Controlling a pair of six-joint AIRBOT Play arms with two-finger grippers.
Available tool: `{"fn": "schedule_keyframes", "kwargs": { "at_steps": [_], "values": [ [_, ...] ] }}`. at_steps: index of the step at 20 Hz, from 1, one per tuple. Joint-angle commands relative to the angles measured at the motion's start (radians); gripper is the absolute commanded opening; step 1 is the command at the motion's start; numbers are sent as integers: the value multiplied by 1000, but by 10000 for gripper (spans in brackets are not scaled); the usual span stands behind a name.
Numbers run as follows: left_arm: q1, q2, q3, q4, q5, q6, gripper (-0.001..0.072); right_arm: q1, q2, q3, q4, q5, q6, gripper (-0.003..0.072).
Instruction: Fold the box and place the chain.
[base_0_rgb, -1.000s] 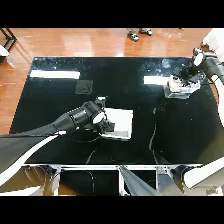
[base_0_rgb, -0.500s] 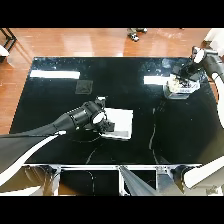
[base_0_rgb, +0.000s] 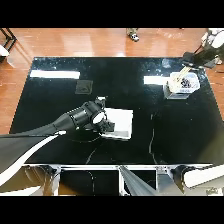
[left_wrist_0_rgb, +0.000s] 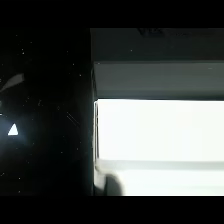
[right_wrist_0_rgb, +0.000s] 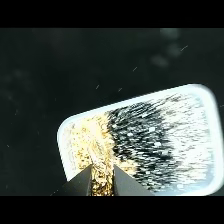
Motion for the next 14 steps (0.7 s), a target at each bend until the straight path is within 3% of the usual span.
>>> {"fn": "schedule_keyframes", "kwargs": {
  "at_steps": [1,8,14],
  "values": [
    [1,0,0,1,0,0,22,-50,117,7,64,-27,-55,15],
    [1,0,0,1,-1,0,22,-148,283,11,351,-74,-175,14],
    [1,0,0,1,-6,0,22,-146,298,153,452,8,-183,14]
  ]
}}
